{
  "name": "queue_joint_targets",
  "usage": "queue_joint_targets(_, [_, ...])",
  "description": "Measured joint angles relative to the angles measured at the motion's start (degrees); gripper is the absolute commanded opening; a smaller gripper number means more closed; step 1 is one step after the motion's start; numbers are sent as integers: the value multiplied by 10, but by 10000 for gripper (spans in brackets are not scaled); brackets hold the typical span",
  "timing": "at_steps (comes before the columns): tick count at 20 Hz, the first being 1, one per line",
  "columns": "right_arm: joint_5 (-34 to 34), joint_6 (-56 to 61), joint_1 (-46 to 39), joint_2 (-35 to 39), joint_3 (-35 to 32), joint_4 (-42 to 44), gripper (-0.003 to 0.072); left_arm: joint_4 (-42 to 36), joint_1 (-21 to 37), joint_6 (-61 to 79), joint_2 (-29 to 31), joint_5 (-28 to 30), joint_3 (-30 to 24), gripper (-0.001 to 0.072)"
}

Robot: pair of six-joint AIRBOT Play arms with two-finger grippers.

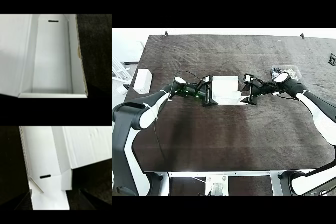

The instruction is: Fold the box and place the chain.

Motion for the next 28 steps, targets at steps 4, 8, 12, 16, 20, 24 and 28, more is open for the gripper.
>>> queue_joint_targets(4, [-3, -9, 1, -2, 0, 2, 689, 4, 0, 0, 0, 2, 0, 483])
queue_joint_targets(8, [-6, -12, 1, -3, 0, 2, 689, 24, -9, -2, 1, 7, 0, 482])
queue_joint_targets(12, [-10, -13, 2, -3, 0, 2, 689, 40, -13, -2, 1, 9, 0, 483])
queue_joint_targets(16, [-10, -14, 7, -3, 0, 2, 689, 48, -14, -2, 1, 9, 0, 483])
queue_joint_targets(20, [0, -14, 11, -6, 0, 2, 648, 50, -15, -2, 1, 9, 0, 482])
queue_joint_targets(24, [6, -14, 13, -10, 0, 2, 381, 53, -15, -1, 1, 10, 0, 483])
queue_joint_targets(28, [7, -14, 15, -11, 0, 2, 295, 54, -15, 0, 1, 10, 0, 483])
